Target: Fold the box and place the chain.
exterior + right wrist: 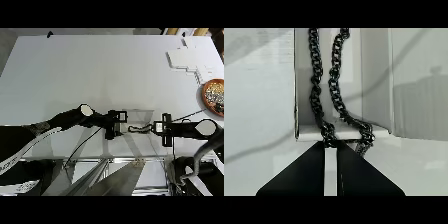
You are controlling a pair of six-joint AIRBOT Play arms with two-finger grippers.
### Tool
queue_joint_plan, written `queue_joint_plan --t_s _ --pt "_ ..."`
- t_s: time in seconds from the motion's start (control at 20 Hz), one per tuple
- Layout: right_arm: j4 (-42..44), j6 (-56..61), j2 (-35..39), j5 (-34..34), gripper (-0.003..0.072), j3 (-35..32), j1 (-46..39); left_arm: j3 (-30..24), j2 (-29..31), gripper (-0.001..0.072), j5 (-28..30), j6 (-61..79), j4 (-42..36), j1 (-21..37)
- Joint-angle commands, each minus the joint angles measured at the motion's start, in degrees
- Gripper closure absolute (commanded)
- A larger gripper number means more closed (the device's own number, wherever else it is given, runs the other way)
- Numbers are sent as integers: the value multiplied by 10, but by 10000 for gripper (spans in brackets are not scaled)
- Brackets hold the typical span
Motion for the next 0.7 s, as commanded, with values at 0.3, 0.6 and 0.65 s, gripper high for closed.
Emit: queue_joint_plan --t_s 0.3,0.6,0.65 --pt "-50 181 35 167 670 158 4 0 0 418 0 0 0 0" --pt "51 258 11 101 670 189 119 0 0 418 0 0 0 0" --pt "55 279 -1 71 670 189 147 0 0 418 0 0 0 0"
